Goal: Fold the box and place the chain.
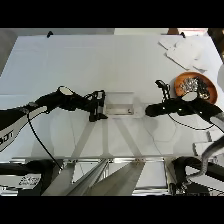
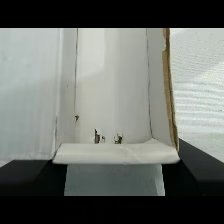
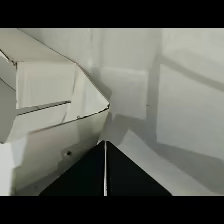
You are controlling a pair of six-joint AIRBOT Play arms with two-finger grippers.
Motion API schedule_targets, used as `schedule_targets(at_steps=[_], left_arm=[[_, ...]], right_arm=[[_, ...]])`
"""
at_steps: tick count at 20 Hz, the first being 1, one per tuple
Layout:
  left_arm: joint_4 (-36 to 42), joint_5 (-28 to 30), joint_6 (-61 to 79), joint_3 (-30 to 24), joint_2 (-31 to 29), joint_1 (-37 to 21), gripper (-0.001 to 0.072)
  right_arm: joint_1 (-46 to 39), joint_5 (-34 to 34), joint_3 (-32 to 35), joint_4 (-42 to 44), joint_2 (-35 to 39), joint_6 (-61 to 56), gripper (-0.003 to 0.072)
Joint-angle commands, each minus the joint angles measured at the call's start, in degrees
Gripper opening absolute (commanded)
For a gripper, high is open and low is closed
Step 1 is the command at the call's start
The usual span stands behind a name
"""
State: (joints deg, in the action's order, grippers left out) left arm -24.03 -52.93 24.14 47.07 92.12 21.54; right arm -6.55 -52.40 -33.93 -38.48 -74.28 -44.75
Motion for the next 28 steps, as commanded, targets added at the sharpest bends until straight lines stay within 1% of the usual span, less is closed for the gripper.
schedule_targets(at_steps=[1,3,4,5,6,7,14,16,17,20,21,22,24,25,28], left_arm=[[0.00,0.00,0.00,0.02,-0.04,0.00,0.0291],[0.00,0.02,0.00,0.02,-0.04,0.00,0.0291],[0.00,0.00,0.00,0.04,-0.04,0.00,0.0291],[0.00,0.00,0.00,0.02,-0.07,0.00,0.0291],[0.00,0.00,0.00,0.02,-0.04,0.00,0.0291],[0.00,0.00,0.00,0.02,-0.04,0.00,0.0291],[0.00,0.00,0.00,0.02,-0.04,0.00,0.0291],[0.00,0.00,0.00,0.02,-0.04,0.00,0.0291],[0.00,0.02,0.00,0.02,-0.04,0.00,0.0291],[0.00,0.02,0.00,0.02,-0.04,0.00,0.0291],[0.00,0.00,0.00,0.02,-0.04,0.00,0.0291],[0.00,0.00,0.00,0.02,-0.04,0.00,0.0291],[0.00,0.00,0.00,0.02,-0.04,0.00,0.0291],[0.00,0.00,0.00,0.02,-0.04,0.00,0.0291],[-0.02,0.02,0.00,0.02,-0.04,0.00,0.0291]], right_arm=[[0.59,-1.92,0.02,5.70,-0.02,1.68,0.0004],[0.59,-3.34,0.02,8.50,-0.02,1.81,0.0005],[0.59,-3.93,0.02,8.76,-0.02,1.81,0.0018],[0.59,-4.22,0.02,8.79,-0.02,1.75,0.0118],[0.59,-4.39,0.02,8.87,-0.02,1.70,0.0240],[0.59,-4.76,0.02,9.09,-0.02,1.70,0.0252],[0.59,-7.69,0.00,12.17,0.00,4.15,0.0261],[0.59,-7.98,0.00,12.48,0.00,4.79,0.0277],[0.59,-8.07,0.00,12.50,0.00,4.81,0.0299],[0.59,-8.09,0.00,13.46,0.00,5.81,0.0302],[0.59,-8.11,0.00,14.56,0.00,6.97,0.0335],[0.59,-8.04,0.00,15.69,0.00,8.00,0.0422],[1.27,-6.69,0.00,16.28,0.00,9.25,0.0538],[2.05,-5.77,0.00,16.20,0.00,9.25,0.0550],[5.57,-1.53,0.00,16.46,0.00,8.74,0.0549]])
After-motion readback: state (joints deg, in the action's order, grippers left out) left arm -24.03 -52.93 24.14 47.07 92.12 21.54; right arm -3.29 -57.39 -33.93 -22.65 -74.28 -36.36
